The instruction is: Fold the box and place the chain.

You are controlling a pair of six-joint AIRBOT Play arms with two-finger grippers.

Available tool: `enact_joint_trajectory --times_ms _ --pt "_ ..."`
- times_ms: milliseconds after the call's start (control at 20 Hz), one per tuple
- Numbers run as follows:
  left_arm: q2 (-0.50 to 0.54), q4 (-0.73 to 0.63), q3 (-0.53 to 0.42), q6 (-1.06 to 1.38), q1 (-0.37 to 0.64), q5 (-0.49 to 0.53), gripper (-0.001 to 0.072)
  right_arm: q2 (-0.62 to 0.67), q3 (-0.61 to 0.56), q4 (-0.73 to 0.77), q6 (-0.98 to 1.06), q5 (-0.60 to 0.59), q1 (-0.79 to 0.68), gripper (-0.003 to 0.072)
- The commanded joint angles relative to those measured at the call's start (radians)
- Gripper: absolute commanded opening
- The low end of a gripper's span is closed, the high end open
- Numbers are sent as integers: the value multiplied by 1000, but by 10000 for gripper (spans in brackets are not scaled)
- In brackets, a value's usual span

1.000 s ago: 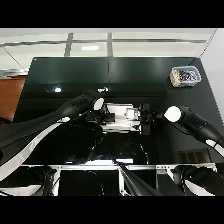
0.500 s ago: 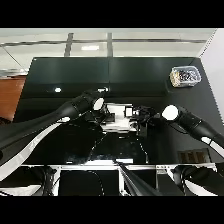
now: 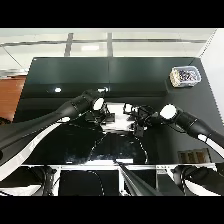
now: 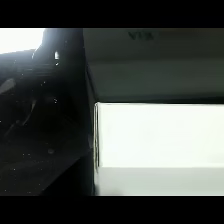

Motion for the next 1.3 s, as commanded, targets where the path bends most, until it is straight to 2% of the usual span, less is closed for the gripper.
enact_joint_trajectory --times_ms 0,50,250,350,450,500,600,650,800,1050,1200,1250 --pt "0 0 1 0 0 -2 27 1 3 2 98 55 -18 68" --pt "0 -1 1 0 0 -5 27 10 16 -6 170 119 -39 17" --pt "0 -16 1 0 1 -8 28 107 153 -6 675 483 -221 16" --pt "0 -16 1 0 1 -9 27 161 196 -37 777 571 -374 16" --pt "0 -18 1 0 1 -9 27 169 178 -140 904 540 -547 17" --pt "0 -19 1 0 1 -8 27 169 139 -169 978 483 -622 17" --pt "0 -19 1 0 1 -9 27 166 10 -145 1146 371 -735 17" --pt "0 -19 1 0 1 -9 27 153 -57 -87 1152 354 -751 17" --pt "0 -19 1 0 1 -8 27 75 -170 48 1075 344 -669 17" --pt "0 -19 1 0 1 -9 27 -56 -172 253 954 269 -436 17" --pt "0 -19 1 0 1 -9 28 -61 -119 261 866 284 -391 27" --pt "0 -19 1 0 0 -9 28 -61 -91 260 866 306 -392 240"
